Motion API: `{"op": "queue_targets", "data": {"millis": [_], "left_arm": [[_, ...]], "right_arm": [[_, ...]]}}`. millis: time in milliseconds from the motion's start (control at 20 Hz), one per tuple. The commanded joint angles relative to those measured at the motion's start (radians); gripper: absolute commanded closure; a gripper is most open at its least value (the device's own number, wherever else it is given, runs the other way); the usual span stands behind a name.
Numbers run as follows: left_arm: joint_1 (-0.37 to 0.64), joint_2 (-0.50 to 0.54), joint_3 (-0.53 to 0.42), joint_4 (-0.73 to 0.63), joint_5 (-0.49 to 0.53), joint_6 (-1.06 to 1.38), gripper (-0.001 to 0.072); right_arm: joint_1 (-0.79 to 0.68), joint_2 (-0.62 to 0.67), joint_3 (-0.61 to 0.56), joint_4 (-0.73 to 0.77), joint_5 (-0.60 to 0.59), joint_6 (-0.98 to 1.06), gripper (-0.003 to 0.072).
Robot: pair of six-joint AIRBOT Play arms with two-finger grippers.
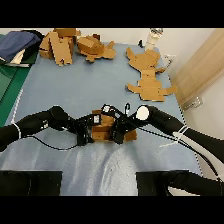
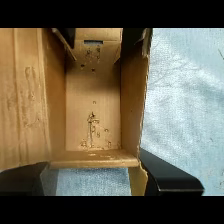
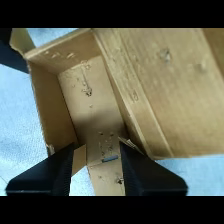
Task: Fold the box.
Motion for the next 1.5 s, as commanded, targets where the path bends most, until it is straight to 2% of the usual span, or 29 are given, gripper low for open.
{"op": "queue_targets", "data": {"millis": [0,100,150,250,350,550,700,750,900,1100,1200,1450], "left_arm": [[0.0,0.0,0.0,0.0,0.0,-0.001,0.0296],[0.0,0.0,0.0,0.0,0.0,-0.001,0.0296],[0.0,0.0,0.0,0.0,0.0,-0.001,0.0297],[0.0,0.0,0.0,0.0,0.0,-0.001,0.0296],[0.0,0.0,0.0,0.0,0.0,-0.001,0.0296],[0.0,0.0,0.0,0.0,0.0,-0.001,0.0296],[0.0,0.0,0.0,0.0,0.0,-0.001,0.0296],[0.0,0.0,0.0,0.0,0.0,-0.001,0.0296],[0.0,0.0,0.0,0.0,0.0,-0.001,0.0296],[0.0,0.0,0.0,0.0,0.0,-0.001,0.0296],[0.0,0.0,0.0,0.0,0.0,-0.001,0.0297],[0.0,0.0,0.0,0.0,0.0,-0.001,0.0296]], "right_arm": [[0.001,-0.001,0.0,-0.018,0.003,0.016,0.0204],[0.001,-0.001,0.0,-0.034,0.003,0.051,0.0204],[0.0,0.0,0.0,-0.067,0.003,0.106,0.0244],[-0.006,0.002,0.0,-0.175,0.033,0.238,0.0609],[-0.035,0.01,0.0,-0.225,0.067,0.341,0.067],[-0.136,0.128,0.0,-0.283,0.049,0.599,0.068],[-0.251,0.214,-0.017,-0.572,0.12,0.962,0.068],[-0.298,0.224,-0.036,-0.602,0.138,1.015,0.068],[-0.408,0.209,-0.137,-0.425,0.094,1.02,0.068],[-0.41,0.192,-0.279,-0.047,-0.062,0.855,0.0681],[-0.408,0.192,-0.31,0.133,-0.084,0.749,0.0681],[-0.351,0.192,-0.312,0.29,-0.084,0.696,0.0681]]}}
